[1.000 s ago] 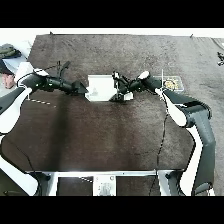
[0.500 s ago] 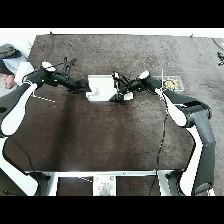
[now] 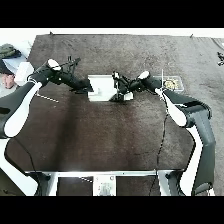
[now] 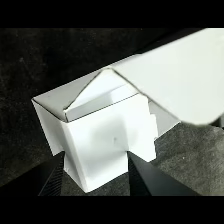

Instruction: Fold the box and place the chain.

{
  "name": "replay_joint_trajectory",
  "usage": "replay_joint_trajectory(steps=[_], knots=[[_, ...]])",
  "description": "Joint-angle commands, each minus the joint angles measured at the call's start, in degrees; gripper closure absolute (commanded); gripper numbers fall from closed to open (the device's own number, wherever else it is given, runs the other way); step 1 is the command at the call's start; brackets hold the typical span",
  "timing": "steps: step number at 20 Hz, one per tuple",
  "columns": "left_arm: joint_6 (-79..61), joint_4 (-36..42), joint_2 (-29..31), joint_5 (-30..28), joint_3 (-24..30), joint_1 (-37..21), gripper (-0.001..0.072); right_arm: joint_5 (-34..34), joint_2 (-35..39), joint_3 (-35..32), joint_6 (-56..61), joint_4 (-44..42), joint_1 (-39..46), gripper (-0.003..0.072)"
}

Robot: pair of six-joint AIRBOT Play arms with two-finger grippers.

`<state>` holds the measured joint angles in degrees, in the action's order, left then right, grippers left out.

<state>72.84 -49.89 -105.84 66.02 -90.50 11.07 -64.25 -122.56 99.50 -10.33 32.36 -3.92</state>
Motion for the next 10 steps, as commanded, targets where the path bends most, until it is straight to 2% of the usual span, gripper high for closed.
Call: replay_joint_trajectory(steps=[1, 10], knots=[[3.2, -2.8, 0.0, -2.1, -0.2, 1.4, 0.0287, 0.0, 0.0, 0.1, 0.0, 0.0, 0.0, 0.0314], [14.3, -11.6, 0.0, -5.2, -0.2, 4.6, 0.0286, 0.0, 0.0, 0.1, 0.0, 0.0, 0.0, 0.0314]])
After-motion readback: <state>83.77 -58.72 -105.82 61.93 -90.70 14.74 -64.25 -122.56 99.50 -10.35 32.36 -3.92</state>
